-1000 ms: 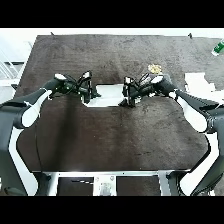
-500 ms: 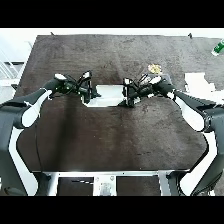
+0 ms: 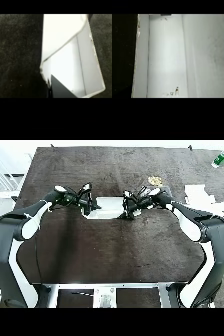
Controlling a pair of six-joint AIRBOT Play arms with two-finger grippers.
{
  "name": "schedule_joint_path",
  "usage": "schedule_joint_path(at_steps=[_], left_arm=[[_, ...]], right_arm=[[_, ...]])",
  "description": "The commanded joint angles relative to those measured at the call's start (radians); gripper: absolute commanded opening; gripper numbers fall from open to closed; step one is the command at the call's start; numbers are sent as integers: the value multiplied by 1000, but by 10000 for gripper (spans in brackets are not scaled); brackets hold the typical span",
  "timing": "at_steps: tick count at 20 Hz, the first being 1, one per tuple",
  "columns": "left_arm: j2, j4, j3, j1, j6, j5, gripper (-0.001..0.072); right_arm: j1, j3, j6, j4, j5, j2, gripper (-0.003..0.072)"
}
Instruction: Fold the box and place the chain.
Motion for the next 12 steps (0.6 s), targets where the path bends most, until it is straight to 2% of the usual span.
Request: schedule_joint_path(at_steps=[1,12], left_arm=[[0,0,0,0,0,0,18],[0,0,0,0,0,0,18]], right_arm=[[0,13,10,4,20,-11,600],[-23,13,32,5,31,-21,600]])
